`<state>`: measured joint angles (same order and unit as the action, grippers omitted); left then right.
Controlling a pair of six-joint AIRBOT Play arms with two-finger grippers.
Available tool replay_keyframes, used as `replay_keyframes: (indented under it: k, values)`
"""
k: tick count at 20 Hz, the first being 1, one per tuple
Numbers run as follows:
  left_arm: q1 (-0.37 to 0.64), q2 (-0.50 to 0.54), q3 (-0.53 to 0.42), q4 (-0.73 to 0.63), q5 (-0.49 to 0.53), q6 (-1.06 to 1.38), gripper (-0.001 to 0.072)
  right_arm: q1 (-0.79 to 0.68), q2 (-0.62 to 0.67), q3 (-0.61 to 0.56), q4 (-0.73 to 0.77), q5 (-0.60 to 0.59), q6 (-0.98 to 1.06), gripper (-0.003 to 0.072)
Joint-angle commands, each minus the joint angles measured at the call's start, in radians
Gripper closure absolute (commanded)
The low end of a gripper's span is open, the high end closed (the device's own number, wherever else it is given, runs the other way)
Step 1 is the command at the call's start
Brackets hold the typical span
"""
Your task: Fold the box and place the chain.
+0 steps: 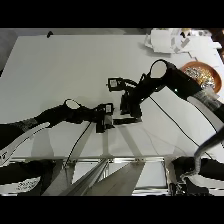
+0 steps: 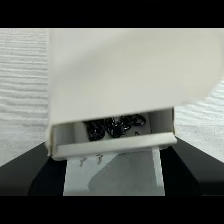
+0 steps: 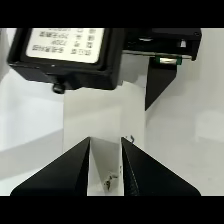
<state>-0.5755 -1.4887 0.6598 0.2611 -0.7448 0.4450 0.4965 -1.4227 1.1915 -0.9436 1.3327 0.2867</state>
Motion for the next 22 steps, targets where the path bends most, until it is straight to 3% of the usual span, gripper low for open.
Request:
replay_keyframes:
  k: [1,4,11,13,15,22]
  values:
    - [0.0,0.0,0.0,0.0,0.0,0.0,0.0573,0.024,0.03,-0.026,-0.058,-0.027,0.0,0.0458]
    - [0.0,0.0,0.0,0.0,0.0,0.0,0.0573,0.036,0.032,-0.035,-0.085,-0.087,0.003,0.0412]
    - [0.0,0.0,0.0,0.0,0.0,0.0,0.0573,0.072,0.033,-0.072,-0.13,-0.141,0.004,0.041]
    - [0.0,0.0,0.0,0.0,0.0,0.0,0.0573,0.072,0.037,-0.095,-0.133,-0.144,0.004,0.0433]
    - [0.0,0.0,0.0,0.0,0.0,0.0,0.0573,0.072,0.051,-0.103,-0.133,-0.145,0.004,0.0531]
    - [0.0,0.0,0.0,0.0,0.0,0.0,0.0573,0.072,0.082,-0.141,-0.167,-0.202,0.049,0.0531]
